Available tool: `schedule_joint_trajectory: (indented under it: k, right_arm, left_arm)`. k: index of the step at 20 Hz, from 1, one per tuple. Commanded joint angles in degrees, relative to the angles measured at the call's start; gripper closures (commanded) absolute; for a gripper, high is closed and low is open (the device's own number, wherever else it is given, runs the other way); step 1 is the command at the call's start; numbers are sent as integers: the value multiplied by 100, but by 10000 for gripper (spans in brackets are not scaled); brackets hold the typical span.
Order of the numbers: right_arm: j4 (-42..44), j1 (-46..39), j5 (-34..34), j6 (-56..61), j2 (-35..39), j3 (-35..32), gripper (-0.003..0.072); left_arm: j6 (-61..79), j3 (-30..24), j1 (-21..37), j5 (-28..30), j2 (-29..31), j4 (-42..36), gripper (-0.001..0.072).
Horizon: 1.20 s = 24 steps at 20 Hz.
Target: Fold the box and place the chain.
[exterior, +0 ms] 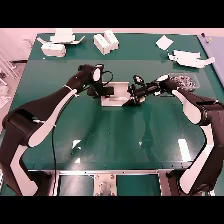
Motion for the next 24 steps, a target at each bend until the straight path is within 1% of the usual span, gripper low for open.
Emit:
schedule_joint_trajectory:
  k: [1, 2, 5, 8, 10, 13, 14, 15, 19, 20, 21, 24]
  right_arm:
    - [2, 2, -2, 4, 0, 0, 140]
    - [2, 2, -2, 4, 0, 0, 139]
    - [2, 2, -2, 4, 0, 0, 139]
    - [2, 2, -2, 4, 0, 0, 139]
    - [2, 2, -2, 4, 0, 0, 139]
    - [2, 2, -2, 4, 0, 0, 139]
    - [2, 2, -2, 4, 0, 0, 139]
    - [2, 2, -2, 4, 0, 0, 139]
    - [2, 2, -2, 4, 0, 0, 139]
    - [2, 2, -2, 4, 0, 0, 139]
    - [2, 2, -2, 4, 0, 0, 139]
    - [2, 2, -2, 4, 0, 0, 140]
  left_arm:
    - [-299, 136, -33, -323, -13, 356, 293]
    - [-387, 155, -31, -452, -15, 389, 293]
    - [-439, 157, -31, -597, -15, 472, 294]
    - [-575, 177, -33, -612, -72, 457, 295]
    - [-595, 212, -33, -656, -177, 291, 295]
    - [-597, 212, -68, -549, -201, 278, 305]
    - [-621, 212, -68, -538, -216, 280, 452]
    - [-603, 216, -68, -529, -234, 273, 550]
    - [-577, 219, -68, -459, -236, 256, 552]
    - [-575, 219, -68, -470, -236, 256, 643]
    - [-568, 227, -68, -494, -236, 256, 682]
    - [-525, 313, -68, -503, -254, 275, 686]
